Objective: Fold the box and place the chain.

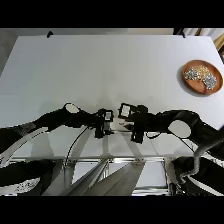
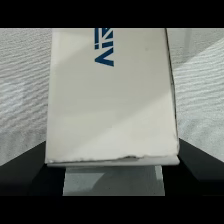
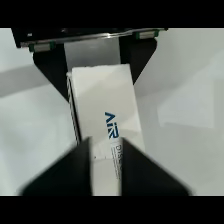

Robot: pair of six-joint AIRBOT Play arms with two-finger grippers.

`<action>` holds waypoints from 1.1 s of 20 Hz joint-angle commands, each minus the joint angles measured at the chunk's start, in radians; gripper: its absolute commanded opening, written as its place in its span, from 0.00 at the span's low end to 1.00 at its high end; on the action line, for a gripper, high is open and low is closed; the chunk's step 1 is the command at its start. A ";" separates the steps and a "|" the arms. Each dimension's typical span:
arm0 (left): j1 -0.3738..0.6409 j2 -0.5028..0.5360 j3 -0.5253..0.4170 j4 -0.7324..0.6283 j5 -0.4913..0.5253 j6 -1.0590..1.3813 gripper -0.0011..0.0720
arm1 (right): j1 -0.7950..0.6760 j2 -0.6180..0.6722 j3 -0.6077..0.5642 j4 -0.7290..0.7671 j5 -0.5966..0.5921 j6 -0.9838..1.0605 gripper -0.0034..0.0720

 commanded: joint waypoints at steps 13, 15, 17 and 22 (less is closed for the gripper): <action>0.000 0.000 0.000 0.000 0.002 -0.001 0.39 | -0.062 0.016 -0.301 0.649 -0.213 -0.317 0.06; 0.000 0.000 0.000 0.000 0.002 -0.001 0.39 | -0.062 0.016 -0.301 0.648 -0.210 -0.317 0.06; 0.000 0.000 0.000 0.000 0.002 -0.001 0.39 | -0.062 0.016 -0.301 0.649 -0.208 -0.324 0.06; 0.000 0.000 0.000 0.000 0.002 -0.001 0.39 | -0.061 0.054 -0.290 0.638 -0.165 -0.372 0.06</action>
